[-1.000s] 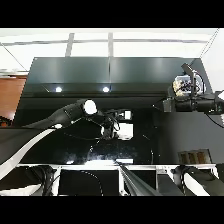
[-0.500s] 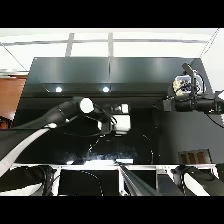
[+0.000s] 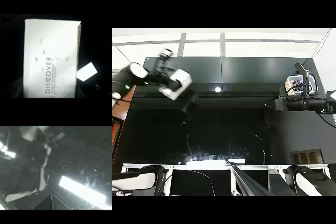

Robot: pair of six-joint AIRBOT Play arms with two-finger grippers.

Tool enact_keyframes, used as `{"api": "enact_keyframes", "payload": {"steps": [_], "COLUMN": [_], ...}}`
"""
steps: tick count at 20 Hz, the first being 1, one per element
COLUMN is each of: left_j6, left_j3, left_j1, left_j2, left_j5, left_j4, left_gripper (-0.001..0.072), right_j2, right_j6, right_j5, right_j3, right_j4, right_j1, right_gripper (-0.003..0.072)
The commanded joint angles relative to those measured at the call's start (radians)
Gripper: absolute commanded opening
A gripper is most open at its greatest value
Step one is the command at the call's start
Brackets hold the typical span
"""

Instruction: Fold the box and place the chain.

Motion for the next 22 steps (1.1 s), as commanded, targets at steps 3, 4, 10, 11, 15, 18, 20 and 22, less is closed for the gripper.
{"api": "enact_keyframes", "payload": {"steps": [3,4,10,11,15,18,20,22], "left_j6": [-0.193,-0.193,-0.206,-0.262,-0.351,-0.543,-0.702,-0.669], "left_j3": [0.300,0.346,0.504,0.508,0.664,0.865,0.891,0.823], "left_j1": [0.265,0.268,0.219,0.215,0.207,0.215,0.216,0.207], "left_j2": [-0.272,-0.317,-0.473,-0.469,-0.422,-0.409,-0.363,-0.274], "left_j5": [0.002,0.012,0.034,0.030,-0.283,-0.637,-0.802,-0.879], "left_j4": [0.024,0.050,0.183,0.227,0.302,0.294,0.277,0.235], "left_gripper": [0.0295,0.0295,0.0711,0.0713,0.0712,0.0671,0.0362,0.0030], "right_j2": [0.000,0.000,0.000,0.000,0.000,0.000,0.001,0.005], "right_j6": [0.036,0.036,0.070,0.073,0.072,0.032,0.022,0.024], "right_j5": [-0.021,-0.023,-0.128,-0.120,-0.099,-0.109,-0.110,-0.055], "right_j3": [0.001,0.001,0.001,0.001,0.002,0.023,0.073,0.137], "right_j4": [0.007,0.006,0.007,0.006,0.018,0.022,0.025,0.024], "right_j1": [0.000,0.000,0.000,0.000,0.000,0.000,0.000,0.000], "right_gripper": [0.0019,0.0019,0.0019,0.0019,0.0019,0.0019,0.0019,0.0019]}}
